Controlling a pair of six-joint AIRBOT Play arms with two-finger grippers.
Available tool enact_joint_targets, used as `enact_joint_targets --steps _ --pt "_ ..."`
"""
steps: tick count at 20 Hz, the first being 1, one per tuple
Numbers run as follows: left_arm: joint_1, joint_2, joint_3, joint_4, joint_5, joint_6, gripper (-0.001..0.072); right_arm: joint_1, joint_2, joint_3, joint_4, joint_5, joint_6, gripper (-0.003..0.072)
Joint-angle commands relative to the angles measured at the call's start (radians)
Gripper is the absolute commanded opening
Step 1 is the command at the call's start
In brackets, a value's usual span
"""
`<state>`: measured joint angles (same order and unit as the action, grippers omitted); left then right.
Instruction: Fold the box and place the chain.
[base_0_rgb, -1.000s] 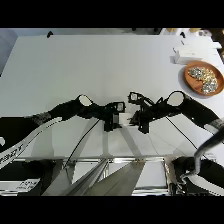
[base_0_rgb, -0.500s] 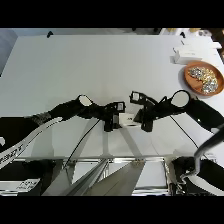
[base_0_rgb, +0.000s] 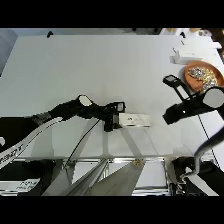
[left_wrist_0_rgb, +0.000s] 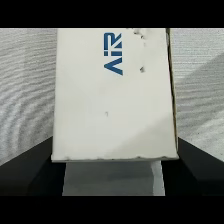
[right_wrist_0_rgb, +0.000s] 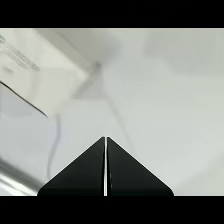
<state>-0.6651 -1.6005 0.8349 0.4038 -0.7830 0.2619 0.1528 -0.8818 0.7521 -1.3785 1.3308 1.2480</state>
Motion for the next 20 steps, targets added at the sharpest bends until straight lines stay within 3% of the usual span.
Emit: enact_joint_targets --steps 1,17,20 --pt "0.001 0.001 0.001 0.000 0.001 0.000 0.0276 -0.118 0.012 -0.023 -0.110 0.142 0.196 0.0017" --pt "0.001 0.001 0.001 -0.002 -0.002 0.002 0.0276 -0.134 0.012 -0.023 -0.106 0.121 0.194 0.0017" --pt "0.001 0.001 0.001 -0.066 -0.005 0.000 0.0276 -0.134 0.012 -0.023 -0.106 0.121 0.194 0.0017"
